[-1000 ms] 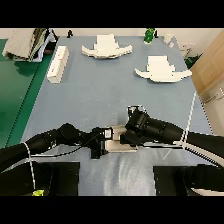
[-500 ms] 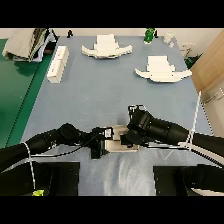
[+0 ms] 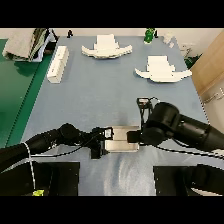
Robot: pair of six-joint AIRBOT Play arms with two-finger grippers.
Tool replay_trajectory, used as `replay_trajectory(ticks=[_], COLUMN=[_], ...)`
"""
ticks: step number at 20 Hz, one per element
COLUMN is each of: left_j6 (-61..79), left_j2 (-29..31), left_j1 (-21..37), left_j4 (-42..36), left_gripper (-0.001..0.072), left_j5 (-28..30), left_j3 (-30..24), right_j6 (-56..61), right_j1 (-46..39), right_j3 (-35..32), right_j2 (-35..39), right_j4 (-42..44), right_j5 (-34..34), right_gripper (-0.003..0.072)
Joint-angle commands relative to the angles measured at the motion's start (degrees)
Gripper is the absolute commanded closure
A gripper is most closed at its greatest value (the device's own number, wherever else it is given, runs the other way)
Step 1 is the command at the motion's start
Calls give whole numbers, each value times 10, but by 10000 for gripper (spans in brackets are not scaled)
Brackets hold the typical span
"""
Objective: Fold the box.
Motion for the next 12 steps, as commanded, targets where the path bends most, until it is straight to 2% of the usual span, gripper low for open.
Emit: replay_trajectory(ticks=[1,3,6,9,12], left_j6=[0,0,0,0,0], left_j2=[0,0,0,0,0], left_j1=[0,0,0,0,0], left_j4=[0,0,0,0,0], left_gripper=[200,200,200,200,200], left_j5=[0,0,0,0,0], left_j3=[0,0,0,0,0], right_j6=[-39,-95,-198,-352,-503], right_j1=[-40,-103,-224,-362,-466], right_j3=[3,2,2,2,3], right_j2=[47,47,28,-30,-119], right_j4=[-31,-35,14,190,389], right_j5=[-62,-61,0,60,62], right_gripper=[685,686,686,686,686])
